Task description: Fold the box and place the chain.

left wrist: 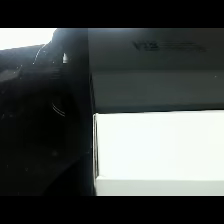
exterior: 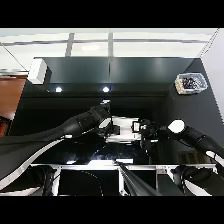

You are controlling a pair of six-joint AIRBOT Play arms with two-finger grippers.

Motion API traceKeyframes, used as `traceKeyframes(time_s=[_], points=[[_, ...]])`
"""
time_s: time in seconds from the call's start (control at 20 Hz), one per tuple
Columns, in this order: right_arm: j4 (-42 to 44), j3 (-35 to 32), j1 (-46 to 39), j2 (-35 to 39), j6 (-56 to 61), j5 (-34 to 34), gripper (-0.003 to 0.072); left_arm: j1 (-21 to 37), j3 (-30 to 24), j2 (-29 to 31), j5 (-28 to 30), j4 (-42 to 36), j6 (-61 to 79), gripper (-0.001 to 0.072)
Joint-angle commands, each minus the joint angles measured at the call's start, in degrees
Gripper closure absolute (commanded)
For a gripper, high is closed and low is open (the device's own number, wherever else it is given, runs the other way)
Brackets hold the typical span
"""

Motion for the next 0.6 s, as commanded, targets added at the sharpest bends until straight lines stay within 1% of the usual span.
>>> traceKeyframes(time_s=[0.0,0.15,0.25,0.3,0.4,0.55], points=[[-2.4,0.3,0.0,1.5,3.8,1.0,0.0014,0.0,0.0,0.0,-0.4,0.6,-0.2,0.0687],[-13.5,1.6,0.0,5.6,14.6,1.9,0.0015,0.0,0.0,0.0,-0.3,0.8,-0.1,0.0687],[-19.3,1.8,0.0,8.0,17.4,4.1,0.0015,0.0,0.0,0.0,-0.3,0.9,-0.1,0.0687],[-20.7,1.8,0.0,8.3,17.3,5.7,0.0015,0.0,0.0,0.0,-0.3,0.9,-0.1,0.0686],[-20.7,1.6,0.0,8.0,14.8,6.4,0.0015,0.0,0.0,0.0,-0.3,0.8,-0.1,0.0686],[-17.5,1.6,0.0,7.0,12.7,5.2,0.0016,0.0,0.0,0.0,-0.3,0.8,-0.2,0.0686]])
